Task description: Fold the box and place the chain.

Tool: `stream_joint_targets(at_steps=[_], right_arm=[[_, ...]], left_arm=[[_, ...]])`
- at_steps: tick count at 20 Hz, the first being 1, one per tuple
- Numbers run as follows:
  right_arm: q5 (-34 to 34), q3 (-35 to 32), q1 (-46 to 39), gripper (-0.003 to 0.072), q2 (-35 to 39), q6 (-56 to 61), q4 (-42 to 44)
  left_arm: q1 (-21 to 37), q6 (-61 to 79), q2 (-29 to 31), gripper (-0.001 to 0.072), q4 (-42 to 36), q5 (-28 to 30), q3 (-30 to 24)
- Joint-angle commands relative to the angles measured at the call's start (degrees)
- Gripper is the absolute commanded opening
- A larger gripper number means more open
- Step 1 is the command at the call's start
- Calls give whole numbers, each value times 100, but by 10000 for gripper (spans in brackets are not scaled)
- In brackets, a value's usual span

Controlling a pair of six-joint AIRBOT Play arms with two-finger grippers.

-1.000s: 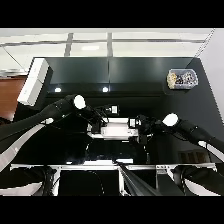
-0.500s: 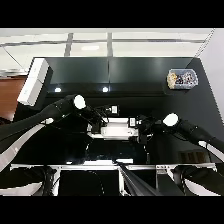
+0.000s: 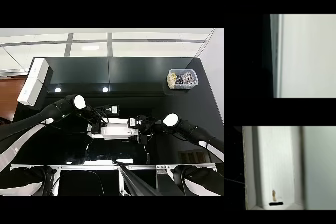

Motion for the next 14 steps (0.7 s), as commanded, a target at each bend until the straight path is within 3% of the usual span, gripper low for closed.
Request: stream_joint_targets(at_steps=[1, 12, 14], right_arm=[[-11, 2, 2, 95, -2, 2, 2], [-11, 4, 2, 95, -2, 2, 0], [-11, 2, 2, 95, -2, 2, 0]], left_arm=[[-2, 0, -2, 24, 0, 0, 7], [-2, 2, -4, 30, 2, 2, 7], [-2, 0, -2, 286, 2, 7, 13]])
